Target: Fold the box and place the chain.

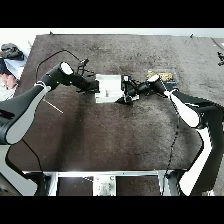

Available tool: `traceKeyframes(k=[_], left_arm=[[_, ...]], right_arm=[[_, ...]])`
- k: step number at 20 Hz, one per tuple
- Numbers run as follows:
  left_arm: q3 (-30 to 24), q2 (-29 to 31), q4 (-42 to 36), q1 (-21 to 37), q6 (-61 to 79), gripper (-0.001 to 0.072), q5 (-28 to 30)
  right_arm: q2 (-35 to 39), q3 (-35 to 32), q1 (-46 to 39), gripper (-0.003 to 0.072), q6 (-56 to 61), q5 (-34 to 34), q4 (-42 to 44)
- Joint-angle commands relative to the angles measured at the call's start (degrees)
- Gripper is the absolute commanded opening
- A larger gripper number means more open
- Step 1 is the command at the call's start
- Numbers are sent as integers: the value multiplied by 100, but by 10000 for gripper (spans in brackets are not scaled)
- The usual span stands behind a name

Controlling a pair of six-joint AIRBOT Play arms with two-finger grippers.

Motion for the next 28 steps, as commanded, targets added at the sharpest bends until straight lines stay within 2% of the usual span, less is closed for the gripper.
traceKeyframes(k=[1,5,10,15,17,25,28], left_arm=[[48,-22,595,-199,-776,313,262],[175,-149,1141,-372,-1451,313,177],[1071,-577,2216,-647,-2361,311,-710],[2297,-1303,2973,-894,-2826,311,-1958],[2542,-1438,3379,-955,-2999,311,-2260],[2546,-1462,3587,-979,-3075,301,-2166],[2546,-1473,3753,-1064,-3257,250,-2144]], right_arm=[[-4,2,2,440,-2,2,2],[-4,2,2,440,-2,2,2],[-4,2,2,440,-2,2,2],[-4,2,2,440,-2,0,2],[-4,2,2,440,-2,2,2],[-4,2,2,440,-2,2,2],[-4,2,2,440,-2,2,2]])
